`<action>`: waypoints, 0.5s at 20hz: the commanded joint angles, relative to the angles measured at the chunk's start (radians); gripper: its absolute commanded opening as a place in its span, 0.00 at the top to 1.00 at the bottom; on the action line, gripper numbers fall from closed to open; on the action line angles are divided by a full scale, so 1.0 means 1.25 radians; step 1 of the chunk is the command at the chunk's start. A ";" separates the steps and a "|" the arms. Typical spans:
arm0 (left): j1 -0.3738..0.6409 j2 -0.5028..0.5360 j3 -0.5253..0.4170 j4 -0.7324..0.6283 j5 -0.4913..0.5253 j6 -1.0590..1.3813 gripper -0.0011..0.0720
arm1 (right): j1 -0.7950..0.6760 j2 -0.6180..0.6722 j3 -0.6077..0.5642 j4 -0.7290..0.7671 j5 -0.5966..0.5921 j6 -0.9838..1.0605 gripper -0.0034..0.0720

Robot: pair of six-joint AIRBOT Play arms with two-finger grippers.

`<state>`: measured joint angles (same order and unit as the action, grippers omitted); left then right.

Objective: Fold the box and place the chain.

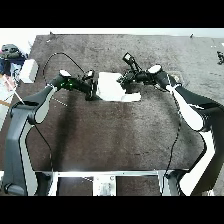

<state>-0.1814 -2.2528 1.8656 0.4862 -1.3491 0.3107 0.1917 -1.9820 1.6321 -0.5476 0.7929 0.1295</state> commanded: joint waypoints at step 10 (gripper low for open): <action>0.000 -0.001 0.000 0.000 -0.002 0.001 0.27 | -0.006 0.075 0.002 -0.045 0.025 -0.015 0.94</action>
